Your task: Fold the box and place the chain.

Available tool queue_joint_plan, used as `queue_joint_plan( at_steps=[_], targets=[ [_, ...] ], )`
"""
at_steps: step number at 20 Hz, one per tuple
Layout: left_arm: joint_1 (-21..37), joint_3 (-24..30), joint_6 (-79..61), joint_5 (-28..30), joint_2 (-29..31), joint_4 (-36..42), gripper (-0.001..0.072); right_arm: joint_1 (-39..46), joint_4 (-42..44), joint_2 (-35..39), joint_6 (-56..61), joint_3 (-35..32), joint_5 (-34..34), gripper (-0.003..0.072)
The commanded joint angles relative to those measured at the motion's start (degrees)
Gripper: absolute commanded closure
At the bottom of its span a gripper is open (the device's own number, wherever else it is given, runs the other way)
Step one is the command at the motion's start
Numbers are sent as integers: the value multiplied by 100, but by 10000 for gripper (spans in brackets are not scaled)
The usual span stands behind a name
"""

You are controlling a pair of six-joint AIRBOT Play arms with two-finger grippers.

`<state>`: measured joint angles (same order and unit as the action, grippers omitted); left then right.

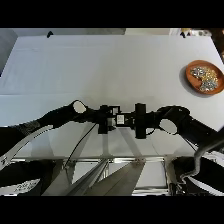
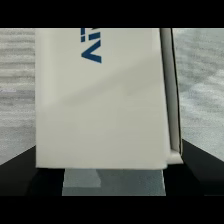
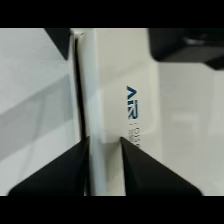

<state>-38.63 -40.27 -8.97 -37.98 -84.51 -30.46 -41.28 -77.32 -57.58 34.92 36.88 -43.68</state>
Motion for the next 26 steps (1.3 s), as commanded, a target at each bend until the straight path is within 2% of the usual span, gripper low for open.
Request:
queue_joint_plan(
  at_steps=[1, 3, 5, 9, 10, 13, 14, 17, 19, 22, 26],
  targets=[
    [-2, 2, -2, -2, 4, 0, 697, -2, 304, 13, -70, -4, -496, 337],
    [-2, 2, -2, -2, 4, 0, 697, -2, 297, 210, -66, -4, -358, 333],
    [-2, 2, -2, 0, 4, 0, 697, -2, 299, 505, -48, -2, -155, 272],
    [-2, 2, -2, -2, 4, 0, 697, 339, 822, 820, -22, -2, -120, 286],
    [-2, 2, -2, 0, 4, 0, 697, 546, 1178, 822, -26, -4, -57, 344],
    [-2, 2, -2, 0, 4, 0, 697, 1412, 2988, 809, -693, -140, -26, 638],
    [-2, 2, -2, -2, 4, 0, 697, 1652, 3696, 809, -1167, -310, -22, 669],
    [-2, 2, -2, 0, 4, 0, 697, 2072, 5436, 697, -2516, -994, -15, 670],
    [-2, 2, -2, 0, 4, 0, 697, 2092, 5969, 400, -2977, -1231, -39, 670],
    [-2, 2, -2, 0, 4, 0, 697, 2087, 6142, -52, -3244, -1261, -302, 671],
    [-2, 2, -2, -2, 4, 0, 697, 2087, 6102, -413, -3311, -1261, -295, 671]
  ],
)
